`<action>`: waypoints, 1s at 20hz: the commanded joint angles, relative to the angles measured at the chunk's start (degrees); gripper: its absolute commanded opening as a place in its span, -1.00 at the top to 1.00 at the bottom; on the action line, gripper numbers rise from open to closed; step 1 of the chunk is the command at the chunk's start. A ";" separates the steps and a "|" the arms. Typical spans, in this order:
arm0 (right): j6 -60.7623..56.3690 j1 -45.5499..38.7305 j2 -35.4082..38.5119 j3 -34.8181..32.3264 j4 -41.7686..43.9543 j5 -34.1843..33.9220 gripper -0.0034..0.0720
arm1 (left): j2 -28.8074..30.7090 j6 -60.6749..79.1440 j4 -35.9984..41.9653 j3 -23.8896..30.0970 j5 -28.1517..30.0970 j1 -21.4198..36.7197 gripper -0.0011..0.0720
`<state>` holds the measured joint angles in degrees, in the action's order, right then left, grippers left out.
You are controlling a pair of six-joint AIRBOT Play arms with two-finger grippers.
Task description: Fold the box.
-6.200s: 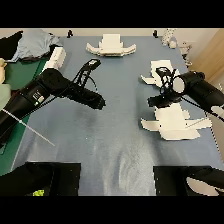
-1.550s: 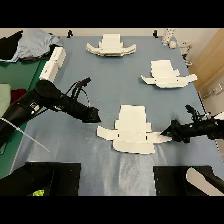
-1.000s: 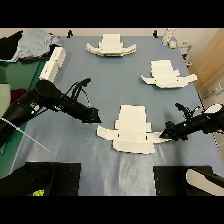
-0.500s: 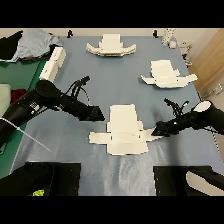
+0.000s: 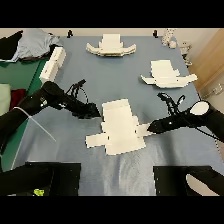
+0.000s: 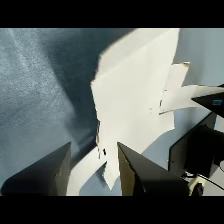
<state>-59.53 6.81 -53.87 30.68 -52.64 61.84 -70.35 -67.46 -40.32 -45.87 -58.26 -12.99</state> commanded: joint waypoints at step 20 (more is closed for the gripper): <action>0.02 0.59 0.96 0.07 -1.62 -1.90 0.90 | -23.56 27.87 18.43 -12.09 -14.19 -1.92 0.17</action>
<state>-59.51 7.38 -52.90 30.68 -54.04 59.99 -93.65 -40.12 -20.93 -57.25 -71.61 -14.81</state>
